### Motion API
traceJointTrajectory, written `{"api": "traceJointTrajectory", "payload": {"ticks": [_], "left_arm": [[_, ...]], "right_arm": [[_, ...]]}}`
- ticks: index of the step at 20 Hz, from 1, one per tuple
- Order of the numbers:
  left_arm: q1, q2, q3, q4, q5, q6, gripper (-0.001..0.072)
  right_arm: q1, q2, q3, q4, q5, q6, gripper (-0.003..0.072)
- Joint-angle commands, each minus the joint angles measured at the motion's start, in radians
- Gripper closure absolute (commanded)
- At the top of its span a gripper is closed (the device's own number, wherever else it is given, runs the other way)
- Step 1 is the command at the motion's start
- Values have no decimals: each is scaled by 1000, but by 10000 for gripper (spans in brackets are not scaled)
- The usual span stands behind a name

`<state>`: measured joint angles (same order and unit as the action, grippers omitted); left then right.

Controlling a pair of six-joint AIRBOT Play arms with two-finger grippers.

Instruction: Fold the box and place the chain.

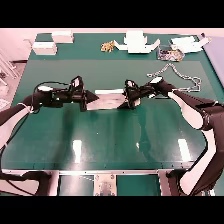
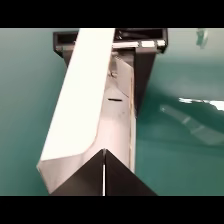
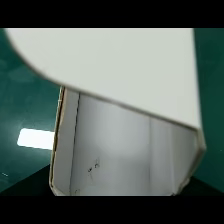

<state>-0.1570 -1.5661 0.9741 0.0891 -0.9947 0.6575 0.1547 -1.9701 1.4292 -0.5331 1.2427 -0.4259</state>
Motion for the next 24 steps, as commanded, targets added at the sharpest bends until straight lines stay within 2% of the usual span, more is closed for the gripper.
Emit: {"api": "traceJointTrajectory", "payload": {"ticks": [1, 4, 9, 12, 16, 24], "left_arm": [[-21, -33, -2, -137, 75, 109, 697], [-23, -45, 1, -196, 117, 141, 697], [-23, -81, 119, -201, 138, 111, 697], [-23, -98, 149, -201, 143, 102, 697], [-30, -147, 150, -195, 151, 84, 697], [-105, -215, 150, -158, 280, 84, 696]], "right_arm": [[0, 0, 0, 0, 0, 0, 120], [0, 0, 0, 0, 0, 0, 120], [0, 0, 0, 0, 0, 0, 120], [0, 0, 0, 0, 0, 0, 120], [0, 0, 0, 0, 0, 0, 120], [0, 0, 0, 0, 0, 0, 120]]}}
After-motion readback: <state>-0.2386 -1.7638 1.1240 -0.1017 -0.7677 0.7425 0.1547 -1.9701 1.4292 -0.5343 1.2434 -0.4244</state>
